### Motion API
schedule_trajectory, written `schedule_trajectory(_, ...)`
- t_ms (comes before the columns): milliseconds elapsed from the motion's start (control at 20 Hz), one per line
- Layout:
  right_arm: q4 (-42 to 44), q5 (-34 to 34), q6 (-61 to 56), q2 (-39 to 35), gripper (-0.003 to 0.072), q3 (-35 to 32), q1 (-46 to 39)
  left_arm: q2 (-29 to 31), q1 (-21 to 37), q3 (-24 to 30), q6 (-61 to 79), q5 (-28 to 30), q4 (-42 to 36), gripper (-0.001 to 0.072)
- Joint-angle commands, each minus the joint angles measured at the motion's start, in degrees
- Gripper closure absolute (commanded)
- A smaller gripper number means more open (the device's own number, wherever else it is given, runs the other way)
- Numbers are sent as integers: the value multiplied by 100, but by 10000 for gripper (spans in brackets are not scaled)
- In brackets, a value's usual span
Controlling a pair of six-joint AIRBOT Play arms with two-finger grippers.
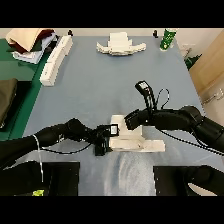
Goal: Fold the box.
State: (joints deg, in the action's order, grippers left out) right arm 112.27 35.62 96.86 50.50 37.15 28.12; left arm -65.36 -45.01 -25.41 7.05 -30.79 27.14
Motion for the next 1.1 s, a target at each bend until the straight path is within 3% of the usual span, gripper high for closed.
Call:
schedule_trajectory(0,-726,173,-597,-129,683,4,9,7,11,-24,4,247,-7,243)
schedule_trajectory(200,-730,179,-597,-129,683,4,9,11,11,-90,-20,551,-11,244)
schedule_trajectory(550,-610,256,-800,-24,683,4,9,11,11,-90,-20,476,-11,244)
schedule_trajectory(750,-46,234,-798,387,683,4,9,11,11,-90,-20,413,-11,244)
schedule_trajectory(1050,-2,184,-796,1307,683,17,9,-2,11,-90,-20,363,-11,244)
